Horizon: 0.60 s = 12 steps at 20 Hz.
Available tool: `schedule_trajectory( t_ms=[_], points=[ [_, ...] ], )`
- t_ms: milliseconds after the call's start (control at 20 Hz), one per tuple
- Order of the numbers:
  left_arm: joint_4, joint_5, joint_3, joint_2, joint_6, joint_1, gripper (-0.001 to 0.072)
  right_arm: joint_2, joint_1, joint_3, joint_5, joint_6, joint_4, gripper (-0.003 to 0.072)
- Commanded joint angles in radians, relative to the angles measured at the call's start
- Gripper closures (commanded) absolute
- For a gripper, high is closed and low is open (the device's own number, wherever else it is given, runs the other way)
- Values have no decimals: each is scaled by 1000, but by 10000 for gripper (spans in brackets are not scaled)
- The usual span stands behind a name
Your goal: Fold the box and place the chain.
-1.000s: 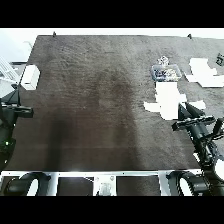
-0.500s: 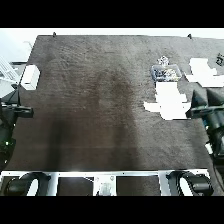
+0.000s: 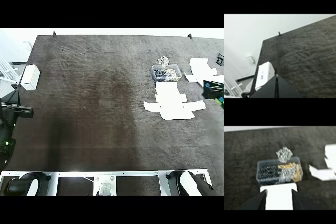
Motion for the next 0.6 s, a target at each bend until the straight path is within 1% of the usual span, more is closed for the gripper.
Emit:
schedule_trajectory(
  t_ms=[0,50,100,200,250,400,550],
  points=[
    [0,2,0,1,0,-2,686,-111,-232,49,196,61,5,287],
    [0,2,0,1,0,-2,686,-116,-277,62,193,69,-2,284],
    [0,-2,0,1,0,-2,686,-131,-316,87,197,95,-39,253],
    [0,0,0,1,0,-2,686,-209,-366,177,232,143,-171,254],
    [0,-1,0,1,0,-2,686,-269,-381,240,279,186,-243,254],
    [0,0,0,1,0,-2,686,-469,-383,454,433,260,-386,253],
    [0,0,0,1,0,-2,686,-688,-381,694,611,297,-438,256]
  ],
)
